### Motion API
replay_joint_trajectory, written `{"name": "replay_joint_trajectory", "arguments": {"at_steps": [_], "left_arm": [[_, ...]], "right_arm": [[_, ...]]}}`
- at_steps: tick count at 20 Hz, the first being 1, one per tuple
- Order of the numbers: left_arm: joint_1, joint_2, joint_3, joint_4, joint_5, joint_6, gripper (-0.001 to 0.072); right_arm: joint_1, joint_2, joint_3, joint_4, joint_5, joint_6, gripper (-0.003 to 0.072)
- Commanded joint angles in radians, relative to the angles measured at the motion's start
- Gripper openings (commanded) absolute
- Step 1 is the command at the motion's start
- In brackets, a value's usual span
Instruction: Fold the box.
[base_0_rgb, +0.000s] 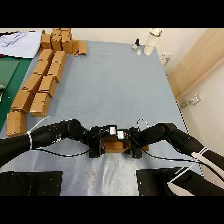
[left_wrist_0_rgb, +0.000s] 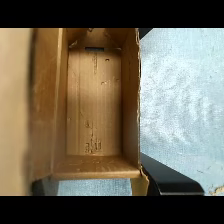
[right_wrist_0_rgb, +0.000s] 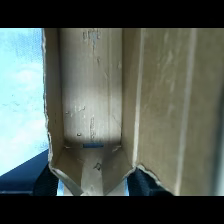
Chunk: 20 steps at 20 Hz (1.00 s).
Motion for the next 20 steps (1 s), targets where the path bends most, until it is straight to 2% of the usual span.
{"name": "replay_joint_trajectory", "arguments": {"at_steps": [1,11,15,20], "left_arm": [[0.000,-0.001,0.000,0.004,-0.001,0.002,0.0508],[0.000,-0.001,0.000,0.004,-0.001,0.002,0.0510],[0.000,-0.001,0.000,0.004,-0.001,0.002,0.0511],[0.000,-0.001,0.000,0.003,-0.001,0.002,0.0510]], "right_arm": [[0.000,0.000,0.000,0.004,0.002,0.001,0.0515],[0.000,0.000,0.000,0.004,0.002,0.001,0.0515],[0.000,0.000,0.000,-0.074,0.001,0.001,0.0515],[0.000,0.000,0.000,-0.075,0.001,0.001,0.0515]]}}
